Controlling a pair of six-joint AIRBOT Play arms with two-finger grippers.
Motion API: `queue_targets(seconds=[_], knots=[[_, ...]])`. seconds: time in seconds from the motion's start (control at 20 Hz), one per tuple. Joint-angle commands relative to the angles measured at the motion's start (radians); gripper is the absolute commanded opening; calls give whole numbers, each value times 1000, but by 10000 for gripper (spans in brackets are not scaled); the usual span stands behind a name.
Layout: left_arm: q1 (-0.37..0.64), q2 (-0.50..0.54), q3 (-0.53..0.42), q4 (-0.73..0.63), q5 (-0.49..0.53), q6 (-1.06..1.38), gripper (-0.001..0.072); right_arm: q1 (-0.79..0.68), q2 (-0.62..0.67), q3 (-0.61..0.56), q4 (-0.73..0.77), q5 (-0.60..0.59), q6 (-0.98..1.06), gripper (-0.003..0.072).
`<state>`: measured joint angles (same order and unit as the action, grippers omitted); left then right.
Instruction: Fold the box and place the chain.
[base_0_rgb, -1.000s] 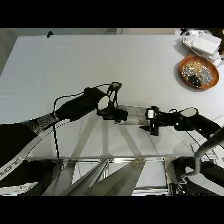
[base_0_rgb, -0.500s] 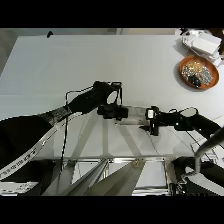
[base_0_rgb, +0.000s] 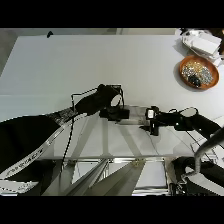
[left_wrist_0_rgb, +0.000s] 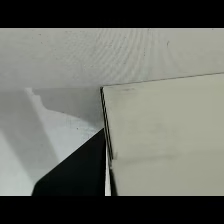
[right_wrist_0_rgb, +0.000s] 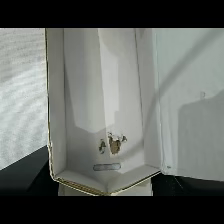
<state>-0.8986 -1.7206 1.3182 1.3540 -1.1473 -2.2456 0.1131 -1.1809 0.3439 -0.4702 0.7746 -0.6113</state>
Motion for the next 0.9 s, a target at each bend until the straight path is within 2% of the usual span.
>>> queue_targets(seconds=[0.0, 0.05, 0.2, 0.25, 0.35, 0.4, 0.45, 0.55, 0.6, 0.8, 0.85], knots=[[-17, -16, 0, -11, 9, -28, 30, 0, 0, 0, 0, 0, 0, 408], [-19, -16, 0, -10, 6, -29, 3, 0, 0, 0, 0, 0, 0, 408], [-21, -16, 0, -10, 6, -34, 3, 0, 0, 0, 0, 0, 0, 408], [-21, -16, 0, -11, 6, -33, 30, 0, 0, 0, 0, 0, 0, 408], [-26, -16, 0, -10, 8, -33, 221, 0, 0, 0, 0, 0, 0, 408], [-26, -17, 0, -10, 6, -33, 230, 0, 0, 0, 0, 0, 0, 408], [-26, -17, 0, -11, 6, -33, 228, 0, 1, 0, 0, 0, 0, 408], [-26, -17, 0, -10, 5, -33, 154, 0, 1, 0, 0, 0, 0, 408], [-26, -17, 0, -11, 5, -33, 11, 0, 1, 0, 0, 0, 0, 408], [-26, -13, 0, -11, -6, -29, 4, 0, 0, 0, 0, 0, 0, 408], [-26, -10, 0, -11, -6, -17, 43, 0, 1, 0, 0, 0, 0, 408]])
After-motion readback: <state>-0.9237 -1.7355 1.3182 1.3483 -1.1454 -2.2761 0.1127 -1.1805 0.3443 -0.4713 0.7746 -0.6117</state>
